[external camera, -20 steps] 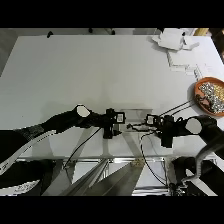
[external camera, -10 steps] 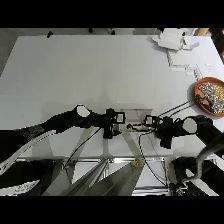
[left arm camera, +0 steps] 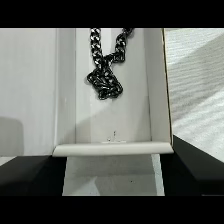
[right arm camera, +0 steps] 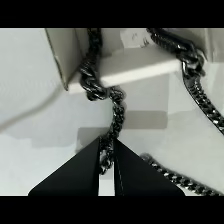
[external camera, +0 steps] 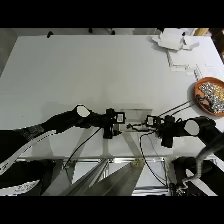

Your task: Fold the box and place the chain.

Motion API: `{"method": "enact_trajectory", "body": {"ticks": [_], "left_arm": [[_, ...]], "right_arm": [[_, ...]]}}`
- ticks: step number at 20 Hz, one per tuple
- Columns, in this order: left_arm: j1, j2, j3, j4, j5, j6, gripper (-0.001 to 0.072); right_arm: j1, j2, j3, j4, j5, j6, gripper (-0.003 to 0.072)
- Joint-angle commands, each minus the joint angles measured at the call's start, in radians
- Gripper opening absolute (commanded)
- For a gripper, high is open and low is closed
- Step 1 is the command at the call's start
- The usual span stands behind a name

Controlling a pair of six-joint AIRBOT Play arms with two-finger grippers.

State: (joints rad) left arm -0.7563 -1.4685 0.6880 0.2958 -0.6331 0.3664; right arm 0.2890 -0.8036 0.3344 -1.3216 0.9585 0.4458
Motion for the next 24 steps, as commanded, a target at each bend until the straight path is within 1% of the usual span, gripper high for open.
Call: {"method": "enact_trajectory", "body": {"ticks": [1,2,5,8,10,13,14,19,24], "left_arm": [[0.000,0.001,0.000,0.000,0.000,0.000,0.0275],[0.000,0.001,0.000,0.000,0.000,0.000,0.0275],[0.000,0.001,0.000,0.000,0.000,0.000,0.0275],[0.000,0.001,0.000,0.000,0.000,0.000,0.0275],[0.000,0.001,0.000,0.000,0.000,0.000,0.0275],[0.000,0.001,0.000,0.000,0.000,0.000,0.0275],[0.000,0.001,0.000,0.000,0.000,0.000,0.0275],[0.000,0.001,0.000,0.000,0.000,0.000,0.0275],[0.000,0.001,0.000,0.000,0.000,0.000,0.0275]], "right_arm": [[0.000,0.025,-0.003,-0.003,0.003,0.002,0.0194],[0.000,0.024,-0.009,0.014,0.002,0.001,0.0248],[0.000,0.024,-0.034,0.043,-0.005,0.001,0.0241],[0.000,0.024,-0.054,0.035,-0.031,0.002,0.0206],[0.000,0.024,-0.054,0.035,-0.043,0.002,0.0091],[0.000,0.024,-0.054,0.034,-0.061,0.002,0.0076],[0.000,0.024,-0.054,0.034,-0.061,0.002,0.0024],[0.000,0.049,-0.054,0.018,-0.062,0.002,0.0023],[0.000,0.203,-0.053,0.018,-0.060,0.001,0.0023]]}}
